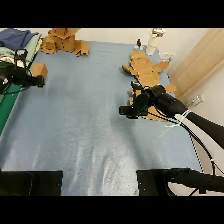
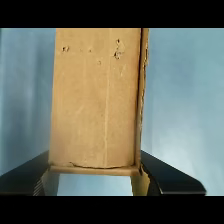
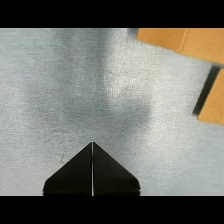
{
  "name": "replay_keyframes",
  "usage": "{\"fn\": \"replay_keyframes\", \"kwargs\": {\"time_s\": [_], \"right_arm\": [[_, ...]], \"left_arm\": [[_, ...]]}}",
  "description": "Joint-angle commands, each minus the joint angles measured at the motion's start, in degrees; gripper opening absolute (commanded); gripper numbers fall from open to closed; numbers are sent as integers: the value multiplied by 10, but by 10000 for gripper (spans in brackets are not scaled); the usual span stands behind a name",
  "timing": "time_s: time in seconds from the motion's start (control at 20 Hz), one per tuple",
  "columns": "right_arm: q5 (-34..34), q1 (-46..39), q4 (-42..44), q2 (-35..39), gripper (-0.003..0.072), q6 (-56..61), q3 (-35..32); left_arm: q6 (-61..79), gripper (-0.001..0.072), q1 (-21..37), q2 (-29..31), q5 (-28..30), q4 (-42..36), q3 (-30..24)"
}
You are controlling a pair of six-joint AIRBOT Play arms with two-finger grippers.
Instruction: Fold the box.
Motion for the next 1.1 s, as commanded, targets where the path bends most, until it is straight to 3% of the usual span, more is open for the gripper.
{"fn": "replay_keyframes", "kwargs": {"time_s": [0.0, 0.25, 0.45, 0.6, 0.65, 0.7, 0.9, 0.95, 1.0, 1.05], "right_arm": [[0, 0, 1, 0, 3, 0, 0], [0, 0, 1, 0, 3, 0, 0], [0, 0, 1, 0, 3, 0, 0], [0, 0, 1, 0, 3, 0, 0], [0, 0, 1, 0, 3, 0, 0], [0, 0, 1, 0, 3, 0, 0], [0, 0, 1, 0, 3, 0, 0], [0, 0, 2, 0, 30, 0, 0], [0, 0, 3, 0, 109, 0, 0], [0, 0, 3, 0, 124, 0, 0]], "left_arm": [[-3, 514, 18, -122, 0, -9, 144], [-1, 514, 15, -245, 45, -23, 292], [4, 514, 11, -285, 37, -27, 322], [25, 516, 11, -291, 44, -26, 322], [25, 576, 12, -291, 44, -26, 322], [24, 703, 12, -291, 44, -27, 322], [24, 703, 14, -270, 73, -21, 323], [24, 703, 16, -259, 84, -14, 328], [24, 703, 20, -245, 104, -2, 338], [24, 703, 23, -229, 130, 14, 351]]}}
